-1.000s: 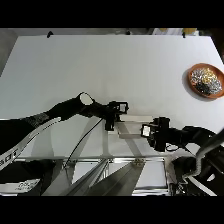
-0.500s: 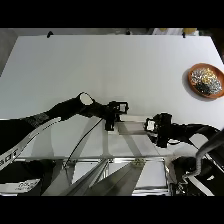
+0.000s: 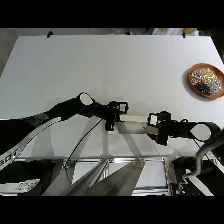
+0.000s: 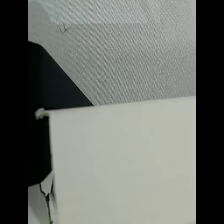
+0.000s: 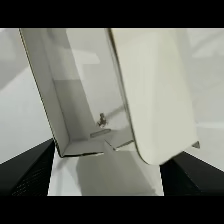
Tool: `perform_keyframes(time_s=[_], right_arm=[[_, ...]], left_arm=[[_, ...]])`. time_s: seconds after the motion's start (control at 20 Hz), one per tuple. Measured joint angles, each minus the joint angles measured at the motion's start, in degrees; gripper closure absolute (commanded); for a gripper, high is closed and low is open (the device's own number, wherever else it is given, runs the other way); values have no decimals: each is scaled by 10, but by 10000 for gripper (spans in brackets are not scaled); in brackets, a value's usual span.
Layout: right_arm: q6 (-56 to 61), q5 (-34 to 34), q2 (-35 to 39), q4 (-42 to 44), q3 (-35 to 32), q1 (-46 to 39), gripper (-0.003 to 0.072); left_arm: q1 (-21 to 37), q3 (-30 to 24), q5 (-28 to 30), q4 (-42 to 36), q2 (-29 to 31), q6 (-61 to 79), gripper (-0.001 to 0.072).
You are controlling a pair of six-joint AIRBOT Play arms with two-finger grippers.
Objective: Fold the box and place the chain.
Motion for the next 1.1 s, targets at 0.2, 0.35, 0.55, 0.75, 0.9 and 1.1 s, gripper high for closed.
perform_keyframes(time_s=[0.2,0.35,0.55,0.75,0.9,1.1], right_arm=[[-78,2,-20,42,0,-23,3],[-126,3,-41,70,0,-43,4],[-160,9,-65,89,0,-71,4],[-218,12,-91,126,0,-81,4],[-256,13,-118,159,0,-83,6],[-278,12,-150,178,0,-84,20]], left_arm=[[0,0,0,0,0,0,698],[0,0,0,0,0,0,698],[0,0,0,0,0,0,698],[0,0,0,0,0,0,698],[0,0,0,0,0,0,698],[0,0,0,0,0,0,698]])
